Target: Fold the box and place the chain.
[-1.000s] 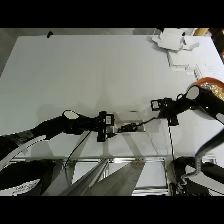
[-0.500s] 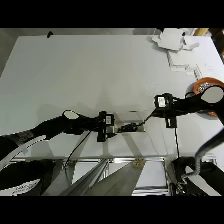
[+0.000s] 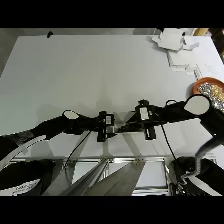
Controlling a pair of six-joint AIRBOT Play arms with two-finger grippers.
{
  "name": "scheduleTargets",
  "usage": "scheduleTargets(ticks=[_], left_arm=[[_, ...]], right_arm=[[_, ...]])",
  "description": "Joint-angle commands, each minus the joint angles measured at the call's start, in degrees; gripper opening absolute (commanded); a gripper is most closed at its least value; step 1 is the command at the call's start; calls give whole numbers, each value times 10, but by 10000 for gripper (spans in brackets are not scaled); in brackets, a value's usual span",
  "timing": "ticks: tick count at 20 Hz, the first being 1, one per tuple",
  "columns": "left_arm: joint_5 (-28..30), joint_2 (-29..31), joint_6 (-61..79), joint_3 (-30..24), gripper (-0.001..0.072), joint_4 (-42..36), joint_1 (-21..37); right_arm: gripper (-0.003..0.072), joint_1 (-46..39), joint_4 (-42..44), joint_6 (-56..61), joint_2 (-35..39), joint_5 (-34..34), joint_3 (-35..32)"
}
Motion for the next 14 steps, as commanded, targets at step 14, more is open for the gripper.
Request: scheduleTargets(ticks=[14], left_arm=[[0,0,0,0,140,0,0]], right_arm=[[130,-172,-231,-14,46,37,32]])
